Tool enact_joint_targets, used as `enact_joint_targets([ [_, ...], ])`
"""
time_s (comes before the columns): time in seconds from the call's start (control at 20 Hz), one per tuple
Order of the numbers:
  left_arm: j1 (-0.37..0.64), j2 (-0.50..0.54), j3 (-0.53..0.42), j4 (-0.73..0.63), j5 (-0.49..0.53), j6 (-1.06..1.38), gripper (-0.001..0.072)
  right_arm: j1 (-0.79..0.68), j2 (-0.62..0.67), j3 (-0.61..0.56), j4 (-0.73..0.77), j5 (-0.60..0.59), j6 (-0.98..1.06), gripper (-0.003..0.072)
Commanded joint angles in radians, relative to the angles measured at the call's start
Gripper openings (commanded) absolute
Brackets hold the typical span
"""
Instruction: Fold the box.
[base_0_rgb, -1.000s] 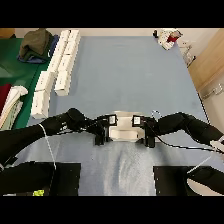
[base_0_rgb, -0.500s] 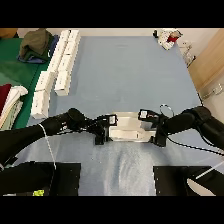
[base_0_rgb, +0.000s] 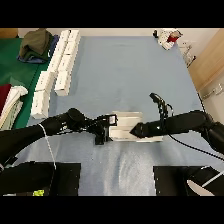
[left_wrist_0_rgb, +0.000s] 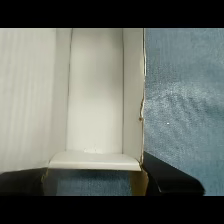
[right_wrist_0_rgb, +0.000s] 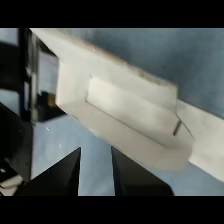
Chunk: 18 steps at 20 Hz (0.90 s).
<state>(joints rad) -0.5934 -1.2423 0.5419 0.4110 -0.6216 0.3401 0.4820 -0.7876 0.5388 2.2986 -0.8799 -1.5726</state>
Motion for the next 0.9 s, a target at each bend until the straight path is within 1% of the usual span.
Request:
enact_joint_targets([
  [0.0, 0.001, 0.0, 0.001, 0.0, 0.001, 0.0, 0.0459, 0.01, -0.071, 0.047, 0.093, 0.292, 0.085, 0.0281],
  [0.05, 0.001, 0.0, 0.0, 0.0, 0.001, 0.0, 0.0459, -0.008, -0.108, 0.068, 0.072, 0.296, 0.085, 0.0281],
  [0.2, 0.001, 0.0, 0.0, 0.0, 0.001, 0.0, 0.0459, -0.034, -0.248, 0.104, 0.069, 0.288, 0.083, 0.0281],
  [0.3, 0.001, 0.0, 0.0, 0.0, 0.001, 0.0, 0.0459, -0.034, -0.337, 0.111, 0.07, 0.281, 0.08, 0.0281],
  [0.45, 0.001, 0.0, 0.001, 0.0, 0.001, 0.0, 0.0459, -0.034, -0.427, 0.111, 0.072, 0.26, 0.048, 0.0281],
  [0.55, 0.001, 0.0, 0.0, 0.0, 0.001, 0.0, 0.0459, -0.034, -0.447, 0.111, 0.072, 0.257, 0.025, 0.0281],
  [0.75, 0.001, 0.0, 0.001, 0.0, 0.001, 0.0, 0.0459, -0.034, -0.44, 0.111, 0.071, 0.25, -0.01, 0.0281],
  [0.85, 0.001, 0.0, 0.0, 0.0, 0.001, 0.0, 0.0459, -0.034, -0.416, 0.113, 0.071, 0.245, -0.043, 0.0281],
])
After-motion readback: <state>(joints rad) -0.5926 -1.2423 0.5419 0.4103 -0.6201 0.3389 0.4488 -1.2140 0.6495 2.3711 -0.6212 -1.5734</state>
